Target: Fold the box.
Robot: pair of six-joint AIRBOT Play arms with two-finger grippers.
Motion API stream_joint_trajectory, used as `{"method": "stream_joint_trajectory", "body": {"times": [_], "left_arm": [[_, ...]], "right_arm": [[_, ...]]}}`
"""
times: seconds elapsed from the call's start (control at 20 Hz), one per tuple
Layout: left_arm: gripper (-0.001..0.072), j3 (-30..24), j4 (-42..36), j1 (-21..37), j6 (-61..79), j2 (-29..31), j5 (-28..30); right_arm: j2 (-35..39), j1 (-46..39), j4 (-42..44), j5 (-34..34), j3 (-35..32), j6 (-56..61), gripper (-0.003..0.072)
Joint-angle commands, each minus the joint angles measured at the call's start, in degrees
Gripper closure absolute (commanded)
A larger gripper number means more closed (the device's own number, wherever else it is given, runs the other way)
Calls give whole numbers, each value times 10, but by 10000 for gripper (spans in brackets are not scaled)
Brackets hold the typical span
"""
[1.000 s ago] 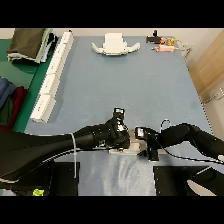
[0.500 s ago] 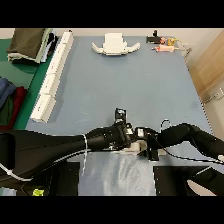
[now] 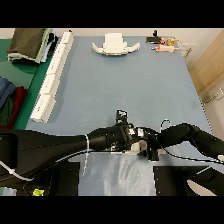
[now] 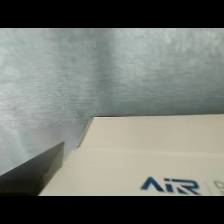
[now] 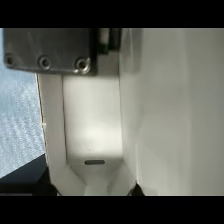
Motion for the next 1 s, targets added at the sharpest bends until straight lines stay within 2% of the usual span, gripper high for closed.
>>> {"method": "stream_joint_trajectory", "body": {"times": [0.0, 0.35, 0.8, 0.85, 0.95], "left_arm": [[138, 17, 5, 1, 4, 0, -33], [138, 40, 2, 0, 26, 0, -78], [155, 114, -16, 23, 119, 16, -164], [314, 115, -26, 27, 136, 26, -171], [525, 115, -32, 33, 167, 50, -204]], "right_arm": [[0, 0, 0, 0, 0, 0, 165], [0, 0, 0, 0, 0, 0, 166], [0, 0, 0, 0, 0, 0, 166], [0, 0, 0, 0, 0, 0, 166], [0, 0, 0, 0, 0, 0, 166]]}}
